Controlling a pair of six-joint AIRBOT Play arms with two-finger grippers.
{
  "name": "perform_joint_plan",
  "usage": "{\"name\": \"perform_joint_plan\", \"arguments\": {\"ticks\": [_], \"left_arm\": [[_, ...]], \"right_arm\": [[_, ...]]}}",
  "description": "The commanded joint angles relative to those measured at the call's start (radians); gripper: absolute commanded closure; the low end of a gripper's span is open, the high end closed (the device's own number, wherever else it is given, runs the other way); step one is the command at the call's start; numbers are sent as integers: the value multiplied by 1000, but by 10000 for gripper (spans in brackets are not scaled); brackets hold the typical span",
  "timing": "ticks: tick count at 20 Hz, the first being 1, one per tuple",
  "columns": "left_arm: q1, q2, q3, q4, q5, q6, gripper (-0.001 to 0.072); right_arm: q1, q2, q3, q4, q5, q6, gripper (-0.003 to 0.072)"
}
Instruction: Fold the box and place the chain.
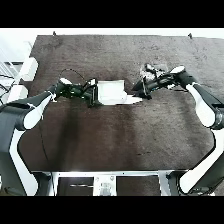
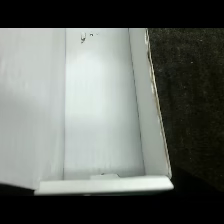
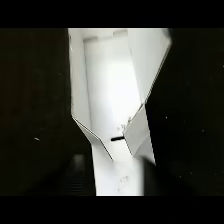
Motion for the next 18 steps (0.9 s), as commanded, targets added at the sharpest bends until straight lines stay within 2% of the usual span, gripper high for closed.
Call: {"name": "perform_joint_plan", "arguments": {"ticks": [1, 6, 12, 15, 18], "left_arm": [[0, 0, 0, 2, -4, 2, 351], [0, 0, 0, 2, -2, 2, 351], [0, 0, 0, 2, -2, 2, 352], [0, 0, 0, 2, -2, 2, 351], [0, 0, 0, 2, -2, 2, 352]], "right_arm": [[-1, 30, 0, 134, 91, 37, 680], [103, 30, 0, 164, -117, 77, 682], [119, 30, 3, 154, -332, 150, 684], [119, -2, 44, 108, -372, 201, 684], [124, -57, 108, 39, -344, 278, 684]]}}
